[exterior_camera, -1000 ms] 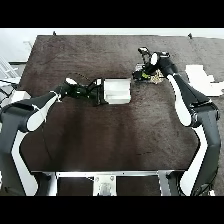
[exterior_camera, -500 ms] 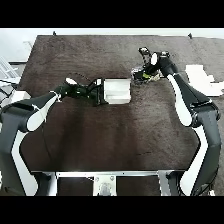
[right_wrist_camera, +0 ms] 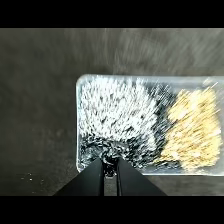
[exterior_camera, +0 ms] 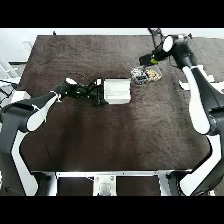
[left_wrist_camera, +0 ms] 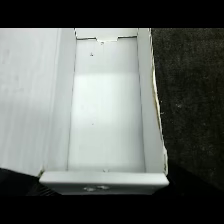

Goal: Fold the box and place the chain.

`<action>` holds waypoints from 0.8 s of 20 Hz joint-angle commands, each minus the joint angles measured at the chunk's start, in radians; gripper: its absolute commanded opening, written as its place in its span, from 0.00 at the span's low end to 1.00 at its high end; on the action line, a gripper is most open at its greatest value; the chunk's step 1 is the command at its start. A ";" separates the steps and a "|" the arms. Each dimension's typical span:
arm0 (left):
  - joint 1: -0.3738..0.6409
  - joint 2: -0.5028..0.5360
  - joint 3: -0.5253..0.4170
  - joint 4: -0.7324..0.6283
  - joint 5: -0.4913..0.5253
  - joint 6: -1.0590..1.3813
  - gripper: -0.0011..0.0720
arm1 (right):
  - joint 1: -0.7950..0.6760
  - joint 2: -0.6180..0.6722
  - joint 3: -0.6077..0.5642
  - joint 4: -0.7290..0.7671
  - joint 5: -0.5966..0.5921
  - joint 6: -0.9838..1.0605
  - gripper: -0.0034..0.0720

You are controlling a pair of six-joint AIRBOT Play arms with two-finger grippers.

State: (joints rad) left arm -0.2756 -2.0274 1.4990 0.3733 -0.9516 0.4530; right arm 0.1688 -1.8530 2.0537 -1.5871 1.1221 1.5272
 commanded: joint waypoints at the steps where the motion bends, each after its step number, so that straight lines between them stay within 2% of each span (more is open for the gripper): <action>1: 0.000 0.000 0.000 0.000 0.000 0.000 0.76 | 0.004 0.132 0.001 0.001 0.002 -0.047 0.06; 9: 0.000 0.000 0.000 0.000 0.000 0.000 0.76 | 0.069 0.436 0.000 0.005 0.048 -0.139 0.06; 16: 0.000 0.000 0.000 0.000 0.000 0.000 0.76 | 0.189 0.494 -0.051 0.008 0.102 -0.178 0.06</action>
State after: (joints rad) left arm -0.2752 -2.0274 1.4990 0.3729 -0.9516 0.4530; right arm 0.3164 -1.3788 2.0258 -1.5814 1.1999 1.3643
